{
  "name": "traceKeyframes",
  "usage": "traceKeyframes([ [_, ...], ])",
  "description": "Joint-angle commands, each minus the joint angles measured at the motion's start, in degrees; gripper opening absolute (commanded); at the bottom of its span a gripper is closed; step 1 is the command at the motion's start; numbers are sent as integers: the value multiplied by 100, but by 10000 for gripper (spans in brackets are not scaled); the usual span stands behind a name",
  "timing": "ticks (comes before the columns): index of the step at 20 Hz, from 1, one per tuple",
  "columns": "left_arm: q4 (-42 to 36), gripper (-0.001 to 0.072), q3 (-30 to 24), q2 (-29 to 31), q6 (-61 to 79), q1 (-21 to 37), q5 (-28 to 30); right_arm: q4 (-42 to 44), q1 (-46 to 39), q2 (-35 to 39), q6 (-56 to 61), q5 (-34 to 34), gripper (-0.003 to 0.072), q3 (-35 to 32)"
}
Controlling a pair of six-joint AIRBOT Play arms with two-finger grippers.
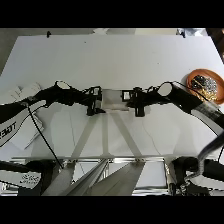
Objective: Fold the box and place the chain.
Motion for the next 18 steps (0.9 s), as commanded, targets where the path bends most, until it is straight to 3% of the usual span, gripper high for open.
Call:
traceKeyframes([
  [1,0,17,2,4,-2,0,2,-332,2,216,1281,66,12,0],
  [4,0,17,2,4,-2,0,2,-1165,2,831,3285,131,10,0],
  [7,0,17,2,4,-2,0,2,-2433,-20,1615,4839,221,10,0],
  [9,0,17,2,4,-2,0,2,-2846,-251,2026,5624,542,10,0],
  [13,0,17,2,4,-2,0,2,-2769,-1305,2194,6279,1707,10,-98],
  [18,0,17,2,4,-2,2,2,-2002,-2356,2190,6428,1513,9,-988],
])
